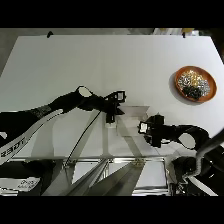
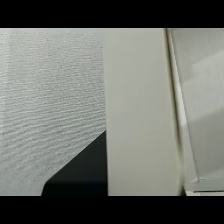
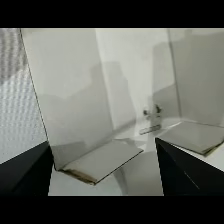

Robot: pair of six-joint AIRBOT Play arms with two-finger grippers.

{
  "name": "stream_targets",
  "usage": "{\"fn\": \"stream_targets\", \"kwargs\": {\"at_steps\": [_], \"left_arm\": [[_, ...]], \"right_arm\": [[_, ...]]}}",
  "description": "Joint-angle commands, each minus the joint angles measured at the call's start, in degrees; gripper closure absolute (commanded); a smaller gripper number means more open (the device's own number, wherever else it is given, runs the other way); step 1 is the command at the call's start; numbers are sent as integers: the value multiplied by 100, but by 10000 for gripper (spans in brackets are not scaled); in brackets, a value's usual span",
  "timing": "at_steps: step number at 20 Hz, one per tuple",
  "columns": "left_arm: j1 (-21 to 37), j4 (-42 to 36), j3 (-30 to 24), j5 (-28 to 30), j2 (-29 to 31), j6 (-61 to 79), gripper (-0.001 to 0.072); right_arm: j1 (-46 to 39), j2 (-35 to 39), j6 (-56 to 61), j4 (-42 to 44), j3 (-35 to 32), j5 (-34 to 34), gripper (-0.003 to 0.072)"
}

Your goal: Fold the box and place the chain.

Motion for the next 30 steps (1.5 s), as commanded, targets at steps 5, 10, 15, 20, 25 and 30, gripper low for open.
{"fn": "stream_targets", "kwargs": {"at_steps": [5,10,15,20,25,30], "left_arm": [[-2,2,-2,0,-4,2,701],[-2,2,-2,2,-2,2,701],[-2,2,-2,2,-4,2,701],[-2,2,-2,2,-4,2,701],[-2,2,-2,2,-4,2,701],[-2,2,-2,2,-4,2,701]], "right_arm": [[-426,-2,-304,210,330,-20,8],[-833,-11,-1261,1060,417,173,8],[-1043,-175,-2011,1578,481,149,8],[-1443,-201,-2037,1740,546,289,8],[-1744,-227,-2334,2026,557,682,8],[-2109,-901,-3187,2601,560,1056,9]]}}
